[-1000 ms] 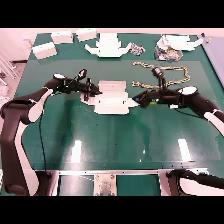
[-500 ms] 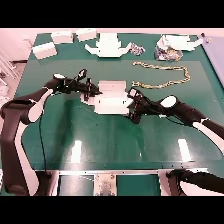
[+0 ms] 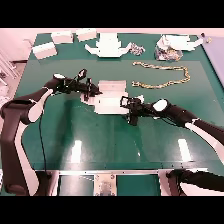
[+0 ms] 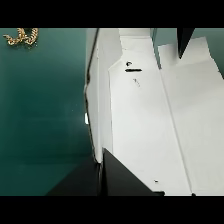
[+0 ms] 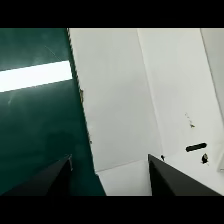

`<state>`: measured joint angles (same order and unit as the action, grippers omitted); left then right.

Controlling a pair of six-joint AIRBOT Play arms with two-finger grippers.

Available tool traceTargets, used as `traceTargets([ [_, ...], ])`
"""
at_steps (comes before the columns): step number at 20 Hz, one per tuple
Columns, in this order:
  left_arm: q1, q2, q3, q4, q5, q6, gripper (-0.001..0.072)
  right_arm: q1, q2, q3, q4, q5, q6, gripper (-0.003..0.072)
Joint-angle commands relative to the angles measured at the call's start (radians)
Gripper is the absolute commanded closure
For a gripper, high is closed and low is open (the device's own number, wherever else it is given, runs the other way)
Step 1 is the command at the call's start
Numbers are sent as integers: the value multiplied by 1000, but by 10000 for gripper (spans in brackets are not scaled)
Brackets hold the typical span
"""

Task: Fold the box and place the chain.

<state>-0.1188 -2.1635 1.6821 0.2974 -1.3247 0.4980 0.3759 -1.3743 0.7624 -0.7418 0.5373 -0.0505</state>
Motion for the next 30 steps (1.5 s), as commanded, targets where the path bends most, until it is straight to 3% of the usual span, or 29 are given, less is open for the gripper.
traceTargets([
  [1,0,-1,0,-3,1,0,688,13,-13,0,9,-79,-14,142],
  [7,0,0,0,-2,0,0,688,21,-24,6,102,-201,-13,142],
  [19,0,-1,0,-1,0,0,687,-8,6,42,129,-202,-43,140],
  [21,0,-1,0,-1,0,0,687,-20,6,55,132,-208,-66,74],
  [24,0,-1,0,0,0,0,688,-31,6,71,132,-208,-96,71],
  [25,0,-1,0,2,0,0,687,-33,5,72,132,-207,-112,22],
  [29,0,-1,0,3,0,0,687,-43,-13,82,132,-207,-199,20],
  [30,0,-1,0,3,0,0,687,-50,-21,89,132,-207,-198,-25],
])
